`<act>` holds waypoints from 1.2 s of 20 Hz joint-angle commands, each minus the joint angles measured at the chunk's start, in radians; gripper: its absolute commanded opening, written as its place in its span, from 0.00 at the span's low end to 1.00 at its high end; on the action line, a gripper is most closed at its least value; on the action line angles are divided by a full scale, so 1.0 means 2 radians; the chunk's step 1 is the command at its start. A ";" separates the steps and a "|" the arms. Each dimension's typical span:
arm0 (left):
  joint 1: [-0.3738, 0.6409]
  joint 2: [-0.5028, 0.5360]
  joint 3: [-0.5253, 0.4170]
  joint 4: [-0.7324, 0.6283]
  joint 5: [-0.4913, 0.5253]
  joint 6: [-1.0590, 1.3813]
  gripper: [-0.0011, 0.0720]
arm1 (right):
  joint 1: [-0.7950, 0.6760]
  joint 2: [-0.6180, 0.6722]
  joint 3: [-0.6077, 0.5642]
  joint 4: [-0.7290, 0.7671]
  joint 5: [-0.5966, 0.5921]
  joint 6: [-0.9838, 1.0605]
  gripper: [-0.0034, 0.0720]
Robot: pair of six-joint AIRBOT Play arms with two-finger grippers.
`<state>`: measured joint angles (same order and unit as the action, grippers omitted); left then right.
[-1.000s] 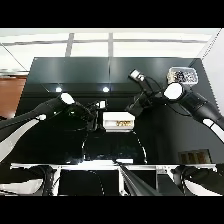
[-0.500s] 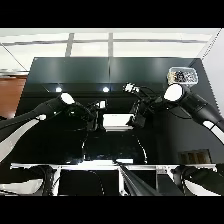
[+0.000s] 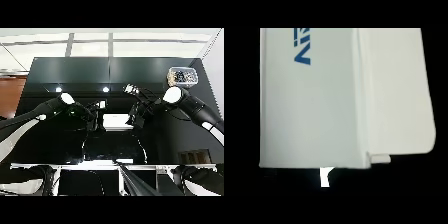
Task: Fold the box and place the chain.
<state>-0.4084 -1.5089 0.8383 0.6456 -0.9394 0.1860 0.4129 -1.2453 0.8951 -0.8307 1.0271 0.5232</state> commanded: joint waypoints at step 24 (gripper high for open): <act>0.000 0.000 0.000 0.000 -0.005 0.000 0.49 | 0.001 0.001 -0.001 0.010 -0.013 0.000 0.33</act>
<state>-0.4080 -1.5089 0.8383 0.6453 -0.9470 0.1844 0.4129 -1.2442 0.8902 -0.8223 0.9962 0.5224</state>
